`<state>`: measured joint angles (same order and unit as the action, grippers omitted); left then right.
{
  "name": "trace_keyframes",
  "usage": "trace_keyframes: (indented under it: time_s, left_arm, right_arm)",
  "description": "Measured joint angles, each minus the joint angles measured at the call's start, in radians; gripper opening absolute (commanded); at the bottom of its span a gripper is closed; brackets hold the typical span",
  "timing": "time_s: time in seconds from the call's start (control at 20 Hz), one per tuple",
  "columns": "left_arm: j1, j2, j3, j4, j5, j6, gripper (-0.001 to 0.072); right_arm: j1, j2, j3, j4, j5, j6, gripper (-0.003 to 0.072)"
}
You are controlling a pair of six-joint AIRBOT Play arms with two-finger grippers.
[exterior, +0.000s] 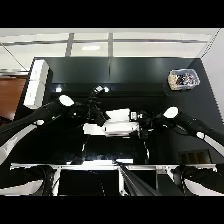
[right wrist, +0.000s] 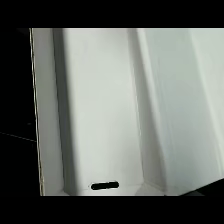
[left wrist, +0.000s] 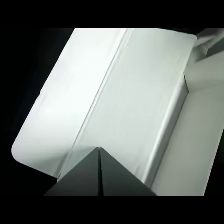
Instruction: Fold the box and place the chain.
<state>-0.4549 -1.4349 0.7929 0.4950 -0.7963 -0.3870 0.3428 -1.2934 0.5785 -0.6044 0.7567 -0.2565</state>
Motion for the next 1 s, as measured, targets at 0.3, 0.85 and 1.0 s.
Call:
trace_keyframes:
  time_s: [0.3,0.85,1.0]
  left_arm:
    - [0.052,0.099,0.059,0.164,-0.1,-0.032,0.0028]
    - [0.084,0.369,-0.151,0.288,-0.093,0.151,0.0717]
    - [0.031,0.339,-0.167,0.327,0.016,0.241,0.0699]
  right_arm:
    - [0.0,0.0,0.0,0.003,-0.009,0.003,0.0161]
    - [0.0,0.0,0.0,0.002,-0.007,0.002,0.0161]
    - [0.0,0.0,0.0,0.002,-0.006,0.002,0.0161]
